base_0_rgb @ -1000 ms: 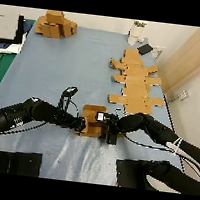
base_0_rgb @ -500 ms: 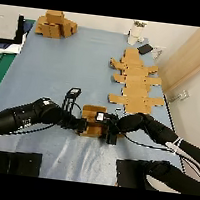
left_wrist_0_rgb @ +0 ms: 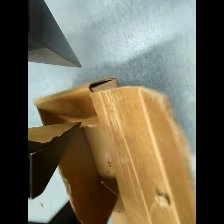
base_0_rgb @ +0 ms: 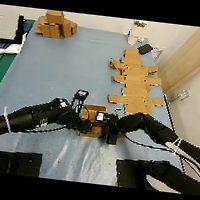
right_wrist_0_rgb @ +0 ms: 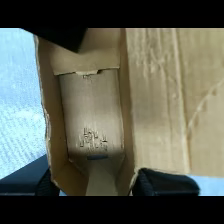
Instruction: Fold the box.
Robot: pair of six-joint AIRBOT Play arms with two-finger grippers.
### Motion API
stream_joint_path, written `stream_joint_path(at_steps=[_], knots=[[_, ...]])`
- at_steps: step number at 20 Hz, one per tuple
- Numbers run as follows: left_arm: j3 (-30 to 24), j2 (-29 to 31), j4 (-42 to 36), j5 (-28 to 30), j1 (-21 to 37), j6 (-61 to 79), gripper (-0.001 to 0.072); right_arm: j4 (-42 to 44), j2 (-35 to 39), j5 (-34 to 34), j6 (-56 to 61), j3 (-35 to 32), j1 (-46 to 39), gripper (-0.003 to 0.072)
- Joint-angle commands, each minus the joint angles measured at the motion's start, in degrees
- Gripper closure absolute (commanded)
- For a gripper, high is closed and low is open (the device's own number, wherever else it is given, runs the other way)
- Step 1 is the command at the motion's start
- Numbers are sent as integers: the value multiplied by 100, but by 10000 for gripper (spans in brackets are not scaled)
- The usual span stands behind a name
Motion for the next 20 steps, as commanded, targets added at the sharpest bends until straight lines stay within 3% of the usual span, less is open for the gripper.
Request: stream_joint_path(at_steps=[1, 7, 13, 14, 15, 16, 20], knots=[[330, -245, 149, -245, -83, -232, 189, 0, -2, 2, 0, 2, -4, 123], [929, -857, 494, -852, -337, -343, 188, -2, -2, 2, 0, 2, -2, 123], [953, -1091, 507, -857, -356, -492, 190, 0, -2, 2, 0, 2, -2, 123], [953, -1099, 509, -870, -356, -518, 321, 0, -2, 2, 0, 2, -2, 123], [953, -1104, 507, -855, -356, -516, 640, 0, -2, 2, 0, 2, -2, 123], [955, -1104, 505, -811, -358, -522, 698, 0, -2, 2, 0, 2, -2, 123], [962, -1102, 505, -798, -358, -669, 699, 0, -2, 2, 0, 2, -2, 123]])
